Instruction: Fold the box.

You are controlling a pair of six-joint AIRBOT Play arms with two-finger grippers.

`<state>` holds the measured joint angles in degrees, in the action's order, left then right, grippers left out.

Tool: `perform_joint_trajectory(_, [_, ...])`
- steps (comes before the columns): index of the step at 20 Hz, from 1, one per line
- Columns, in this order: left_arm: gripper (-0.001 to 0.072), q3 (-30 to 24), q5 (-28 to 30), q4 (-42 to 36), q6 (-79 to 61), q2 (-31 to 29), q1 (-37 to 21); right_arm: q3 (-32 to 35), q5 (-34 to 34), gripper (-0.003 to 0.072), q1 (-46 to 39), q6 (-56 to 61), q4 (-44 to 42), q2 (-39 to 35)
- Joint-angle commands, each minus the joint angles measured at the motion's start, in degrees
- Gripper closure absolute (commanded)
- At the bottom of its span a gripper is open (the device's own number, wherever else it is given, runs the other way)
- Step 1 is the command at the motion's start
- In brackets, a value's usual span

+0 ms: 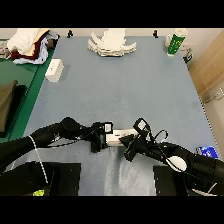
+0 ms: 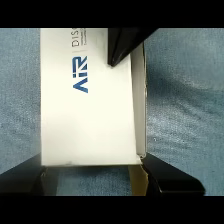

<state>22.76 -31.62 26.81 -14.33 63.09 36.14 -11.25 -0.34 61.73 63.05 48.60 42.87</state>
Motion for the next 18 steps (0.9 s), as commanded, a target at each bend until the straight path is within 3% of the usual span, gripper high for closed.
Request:
perform_joint_trajectory(1, [0.023, 0.04, 0.02, 0.0, 0.0, -0.07, -0.04, 1.77, -0.15, 0.0685, 0.9, 1.4, -1.55, 0.33])
perform_joint_trajectory(18, [0.0231, 0.04, 0.0, 0.0, 0.0, -0.07, -0.04, 2.16, -0.81, 0.0685, 0.9, 2.51, -1.51, 2.08])
